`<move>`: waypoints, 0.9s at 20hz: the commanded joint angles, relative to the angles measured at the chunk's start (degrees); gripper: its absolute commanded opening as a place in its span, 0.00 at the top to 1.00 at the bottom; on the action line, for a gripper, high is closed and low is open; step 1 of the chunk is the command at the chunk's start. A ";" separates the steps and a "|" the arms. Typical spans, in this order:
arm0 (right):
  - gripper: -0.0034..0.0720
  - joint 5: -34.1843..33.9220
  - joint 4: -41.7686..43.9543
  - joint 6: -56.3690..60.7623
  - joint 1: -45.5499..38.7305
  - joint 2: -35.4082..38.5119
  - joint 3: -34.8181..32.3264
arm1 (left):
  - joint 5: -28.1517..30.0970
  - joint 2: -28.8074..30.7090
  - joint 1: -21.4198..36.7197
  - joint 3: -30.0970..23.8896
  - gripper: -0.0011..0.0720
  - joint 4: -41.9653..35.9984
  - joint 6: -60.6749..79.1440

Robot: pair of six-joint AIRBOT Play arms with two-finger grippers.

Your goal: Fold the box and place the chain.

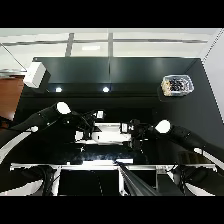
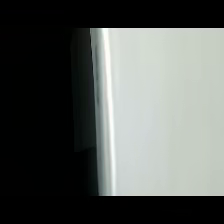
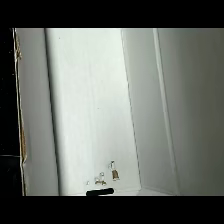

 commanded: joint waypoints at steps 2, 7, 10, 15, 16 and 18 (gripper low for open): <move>0.01 0.02 -0.04 0.22 -0.04 -0.02 -0.04 | 0.00 -0.02 -0.02 -0.02 0.94 0.04 0.02; 0.01 0.02 -0.22 0.66 -0.04 0.02 -0.04 | 0.00 -0.02 -0.02 -0.02 0.94 0.04 0.00; 0.01 0.92 -0.52 0.68 -0.04 0.17 -0.04 | 0.00 -0.02 -0.02 -0.02 0.94 0.04 0.02; 0.01 1.18 -1.73 2.36 -0.04 0.17 -0.04 | 0.02 -0.02 -0.02 -0.02 0.94 0.04 0.02; 0.01 1.11 -1.70 2.47 -0.04 0.17 -0.04 | 0.02 -0.02 -0.02 -0.02 0.94 0.04 0.02; 0.01 0.90 -1.68 2.84 -0.04 0.17 -0.04 | 0.00 -0.02 -0.02 -0.02 0.94 0.04 0.02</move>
